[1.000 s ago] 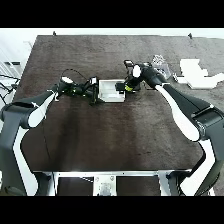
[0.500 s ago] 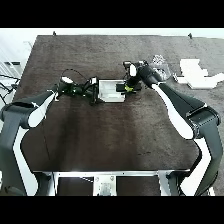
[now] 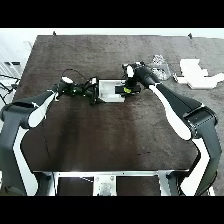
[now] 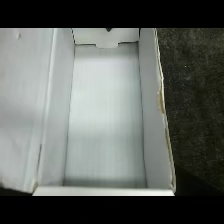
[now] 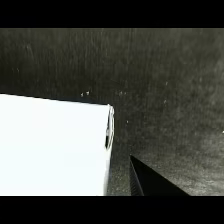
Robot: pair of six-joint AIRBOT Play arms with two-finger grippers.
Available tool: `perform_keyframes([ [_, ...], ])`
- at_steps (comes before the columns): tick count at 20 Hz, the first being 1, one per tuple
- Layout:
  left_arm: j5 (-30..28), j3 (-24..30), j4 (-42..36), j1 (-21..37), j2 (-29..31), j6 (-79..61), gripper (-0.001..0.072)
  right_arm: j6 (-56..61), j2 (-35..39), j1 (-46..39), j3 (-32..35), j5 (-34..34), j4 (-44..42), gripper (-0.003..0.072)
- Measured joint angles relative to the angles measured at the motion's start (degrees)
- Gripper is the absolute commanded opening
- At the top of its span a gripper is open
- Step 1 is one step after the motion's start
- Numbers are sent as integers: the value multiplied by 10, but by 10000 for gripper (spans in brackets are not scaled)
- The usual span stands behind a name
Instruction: Fold the box and place the chain.
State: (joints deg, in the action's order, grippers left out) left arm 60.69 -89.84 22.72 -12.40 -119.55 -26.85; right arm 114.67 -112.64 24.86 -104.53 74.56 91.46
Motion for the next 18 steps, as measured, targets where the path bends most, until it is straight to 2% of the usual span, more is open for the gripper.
perform_keyframes([
  [2,0,0,0,0,0,0,279,8,-1,1,0,1,0,191],
  [4,0,0,0,0,0,0,279,13,-3,1,0,1,-4,54],
  [5,0,0,-1,-1,0,3,279,19,-4,2,0,1,-5,15],
  [8,0,0,-1,-1,0,2,279,19,-5,2,0,1,-7,15],
  [9,0,0,-1,-1,0,2,279,19,-5,2,0,1,-7,87],
  [10,0,0,-1,-1,0,0,279,17,-5,2,0,1,-7,279],
  [11,0,0,0,0,0,0,279,17,-6,2,0,3,-6,403],
  [16,0,0,0,0,0,0,279,17,-1,2,-2,0,-2,403],
  [18,0,0,0,0,0,0,279,17,5,2,-5,0,-1,431],
])
